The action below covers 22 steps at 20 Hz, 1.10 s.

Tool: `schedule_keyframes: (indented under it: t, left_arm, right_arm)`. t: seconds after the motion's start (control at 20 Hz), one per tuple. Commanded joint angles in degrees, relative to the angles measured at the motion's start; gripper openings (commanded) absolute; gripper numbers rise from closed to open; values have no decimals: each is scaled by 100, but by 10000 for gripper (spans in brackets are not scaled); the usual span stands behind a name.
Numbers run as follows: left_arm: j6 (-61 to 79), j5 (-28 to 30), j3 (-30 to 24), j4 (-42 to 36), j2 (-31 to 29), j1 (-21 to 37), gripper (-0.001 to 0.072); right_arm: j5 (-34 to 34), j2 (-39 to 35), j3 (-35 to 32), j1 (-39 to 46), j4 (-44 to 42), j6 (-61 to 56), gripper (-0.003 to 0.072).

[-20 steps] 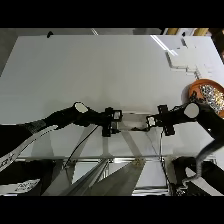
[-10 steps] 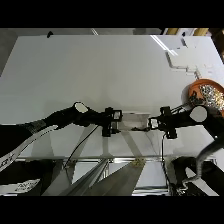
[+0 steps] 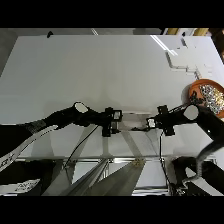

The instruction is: Fold the box and place the chain.

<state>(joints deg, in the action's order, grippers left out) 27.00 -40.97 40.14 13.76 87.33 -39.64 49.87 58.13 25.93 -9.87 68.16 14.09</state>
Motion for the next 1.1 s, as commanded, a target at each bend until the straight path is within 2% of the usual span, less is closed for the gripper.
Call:
schedule_keyframes:
  t: [0.0,0.35,0.4,0.45,0.5,0.6,0.95,1.05]
  left_arm:
    - [2,0,0,2,-2,0,273]
    - [2,0,0,0,-2,0,273]
    - [2,0,0,2,-2,0,273]
    - [2,0,0,0,-2,0,273]
    - [2,0,0,0,-2,0,273]
    - [2,0,0,2,-2,0,273]
    - [2,0,0,0,-2,0,273]
    - [2,0,0,0,-2,0,273]
  right_arm:
    - [-131,179,-4,-2,-13,192,169]
    - [-70,238,-4,-168,-116,295,156]
    - [-39,238,-4,-168,-107,295,139]
    - [26,236,-2,-168,-92,295,62]
    - [72,236,-4,-168,-92,286,24]
    - [188,184,-2,-168,-76,177,16]
    - [592,-957,-2,-166,55,-979,16]
    - [822,-1239,-2,-168,50,-1005,16]
